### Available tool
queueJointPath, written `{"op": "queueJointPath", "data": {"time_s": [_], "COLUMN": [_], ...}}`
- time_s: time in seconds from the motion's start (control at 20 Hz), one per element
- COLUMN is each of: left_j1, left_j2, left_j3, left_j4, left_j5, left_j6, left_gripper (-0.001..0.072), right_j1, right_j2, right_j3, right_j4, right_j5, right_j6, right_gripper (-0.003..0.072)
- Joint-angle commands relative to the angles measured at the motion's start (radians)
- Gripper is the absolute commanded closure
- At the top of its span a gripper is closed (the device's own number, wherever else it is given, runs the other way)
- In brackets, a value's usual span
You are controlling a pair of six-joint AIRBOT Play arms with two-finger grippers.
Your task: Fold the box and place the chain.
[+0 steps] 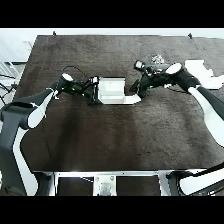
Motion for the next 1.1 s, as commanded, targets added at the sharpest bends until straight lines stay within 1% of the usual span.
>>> {"op": "queueJointPath", "data": {"time_s": [0.0, 0.15, 0.25, 0.45, 0.6, 0.7, 0.85, 1.05], "left_j1": [0.0, 0.0, 0.0, 0.0, 0.0, 0.0, 0.0, 0.0], "left_j2": [0.0, 0.0, 0.0, 0.0, 0.0, 0.0, 0.0, 0.0], "left_j3": [0.001, 0.001, 0.001, 0.001, 0.001, 0.001, 0.001, 0.001], "left_j4": [0.002, 0.002, 0.002, 0.002, 0.002, 0.002, 0.002, 0.002], "left_j5": [-0.002, -0.002, -0.002, -0.002, -0.002, -0.002, -0.002, -0.002], "left_j6": [0.002, 0.002, 0.002, 0.002, 0.002, 0.002, 0.002, 0.002], "left_gripper": [0.0349, 0.0349, 0.0349, 0.0349, 0.0349, 0.0349, 0.0349, 0.0349], "right_j1": [-0.073, -0.153, -0.188, -0.221, -0.217, -0.211, -0.185, -0.124], "right_j2": [0.066, 0.069, 0.069, 0.068, 0.061, 0.04, -0.003, -0.061], "right_j3": [0.0, -0.007, -0.026, -0.104, -0.175, -0.198, -0.204, -0.204], "right_j4": [-0.008, -0.008, -0.008, -0.008, -0.007, -0.006, 0.055, 0.097], "right_j5": [0.009, 0.01, 0.009, -0.014, -0.062, -0.069, -0.072, -0.08], "right_j6": [0.248, 0.443, 0.489, 0.589, 0.636, 0.679, 0.678, 0.678], "right_gripper": [0.0677, 0.0677, 0.0679, 0.0679, 0.0679, 0.0679, 0.0678, 0.0678]}}
